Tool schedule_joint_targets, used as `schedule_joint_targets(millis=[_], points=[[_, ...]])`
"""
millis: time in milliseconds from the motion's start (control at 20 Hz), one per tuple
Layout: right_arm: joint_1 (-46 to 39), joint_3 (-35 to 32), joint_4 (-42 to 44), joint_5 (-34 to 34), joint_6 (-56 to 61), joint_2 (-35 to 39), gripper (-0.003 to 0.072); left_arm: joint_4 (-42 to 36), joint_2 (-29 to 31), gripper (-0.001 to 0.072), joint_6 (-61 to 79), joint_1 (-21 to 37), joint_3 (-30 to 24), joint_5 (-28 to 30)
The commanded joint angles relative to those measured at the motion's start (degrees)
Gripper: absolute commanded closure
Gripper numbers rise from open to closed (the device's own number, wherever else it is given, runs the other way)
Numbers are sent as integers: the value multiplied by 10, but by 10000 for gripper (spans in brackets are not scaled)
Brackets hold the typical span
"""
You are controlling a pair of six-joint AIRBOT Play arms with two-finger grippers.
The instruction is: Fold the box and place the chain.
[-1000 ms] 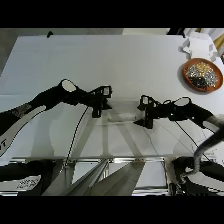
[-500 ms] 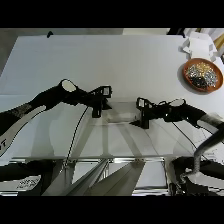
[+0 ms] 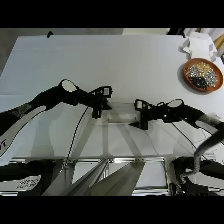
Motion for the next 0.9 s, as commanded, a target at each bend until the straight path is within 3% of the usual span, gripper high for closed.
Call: schedule_joint_targets(millis=[0,550,850], points=[[-33,0,2,23,23,0,-20,0,0,699,1,0,0,-2],[-32,0,2,84,15,10,-24,0,0,699,0,0,0,-4],[-32,0,-16,40,15,10,49,0,0,699,0,0,0,-4]])
